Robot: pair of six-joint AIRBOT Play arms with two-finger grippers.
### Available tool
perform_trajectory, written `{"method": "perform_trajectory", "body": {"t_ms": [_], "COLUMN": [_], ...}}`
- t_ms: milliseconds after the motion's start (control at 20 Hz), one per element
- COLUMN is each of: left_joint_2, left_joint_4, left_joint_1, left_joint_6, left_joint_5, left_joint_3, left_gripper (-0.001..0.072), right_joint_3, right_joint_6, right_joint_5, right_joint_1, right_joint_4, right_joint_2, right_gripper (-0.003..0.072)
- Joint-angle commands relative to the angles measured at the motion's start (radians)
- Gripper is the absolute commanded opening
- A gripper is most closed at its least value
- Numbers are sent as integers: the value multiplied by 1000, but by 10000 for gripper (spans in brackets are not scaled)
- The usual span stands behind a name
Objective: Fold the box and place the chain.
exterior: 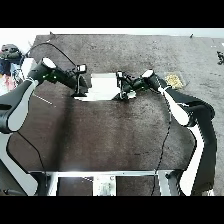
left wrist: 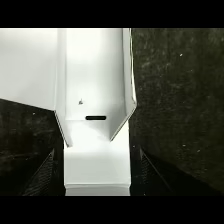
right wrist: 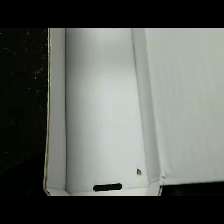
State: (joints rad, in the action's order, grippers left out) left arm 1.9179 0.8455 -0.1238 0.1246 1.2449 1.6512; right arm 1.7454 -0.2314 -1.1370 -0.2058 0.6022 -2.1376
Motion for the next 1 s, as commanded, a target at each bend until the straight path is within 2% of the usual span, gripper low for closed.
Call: {"method": "perform_trajectory", "body": {"t_ms": [0, 300, 700, 750, 800, 850, 950], "left_joint_2": [2, 2, 2, 2, 2, 2, 2], "left_joint_4": [31, -1, -32, -32, -32, -29, -32], "left_joint_1": [-28, -50, -68, -68, -68, -68, -68], "left_joint_6": [8, 8, 7, 6, 6, 7, 7], "left_joint_5": [-68, -142, -190, -189, -180, -175, -168], "left_joint_3": [-28, -84, -84, -84, -84, -84, -84], "left_gripper": [591, 589, 587, 484, 309, 230, 228], "right_joint_3": [0, 0, 0, 0, 0, 0, 0], "right_joint_6": [0, 0, 0, 0, 0, 0, 0], "right_joint_5": [0, 0, 0, 0, 0, 0, 0], "right_joint_1": [-1, -1, -1, -1, -1, -1, -1], "right_joint_4": [0, 0, -1, -1, 0, -1, -1], "right_joint_2": [0, 0, 0, 0, 0, 0, 0], "right_gripper": [412, 412, 412, 412, 412, 412, 412]}}
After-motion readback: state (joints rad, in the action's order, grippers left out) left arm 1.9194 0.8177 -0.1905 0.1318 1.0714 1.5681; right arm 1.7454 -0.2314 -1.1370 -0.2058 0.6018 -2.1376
